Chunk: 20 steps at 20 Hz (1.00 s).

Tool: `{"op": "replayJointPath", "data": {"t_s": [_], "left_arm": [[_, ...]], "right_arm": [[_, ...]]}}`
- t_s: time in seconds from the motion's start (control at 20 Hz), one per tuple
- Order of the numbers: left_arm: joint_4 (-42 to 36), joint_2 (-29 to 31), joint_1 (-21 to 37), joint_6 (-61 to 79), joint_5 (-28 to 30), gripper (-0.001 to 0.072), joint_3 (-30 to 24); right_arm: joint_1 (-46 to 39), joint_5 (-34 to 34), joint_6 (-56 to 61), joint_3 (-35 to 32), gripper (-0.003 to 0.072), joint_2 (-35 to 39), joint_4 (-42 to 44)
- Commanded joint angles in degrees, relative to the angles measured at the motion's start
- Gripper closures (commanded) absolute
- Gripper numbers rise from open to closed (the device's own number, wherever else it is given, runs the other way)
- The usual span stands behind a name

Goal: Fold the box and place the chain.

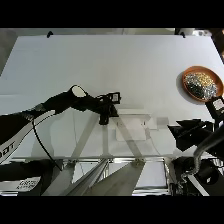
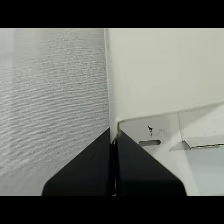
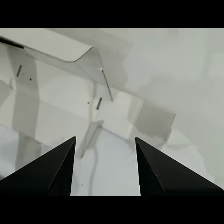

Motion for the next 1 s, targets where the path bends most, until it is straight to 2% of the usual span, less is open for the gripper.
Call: {"op": "replayJointPath", "data": {"t_s": [0.0,0.6,0.95], "left_arm": [[-0.02,-0.04,0.98,0.63,-3.43,0.0706,0.0],[0.22,-0.09,1.66,-1.86,-1.99,0.0704,0.0],[0.0,-2.05,1.66,-1.81,-1.99,0.0703,0.0]], "right_arm": [[0.04,-0.55,0.0,0.0,0.0277,0.04,0.0],[0.04,-0.55,0.0,0.0,0.0277,0.04,0.0],[0.04,-0.55,0.0,0.0,0.0277,0.04,0.0]]}}
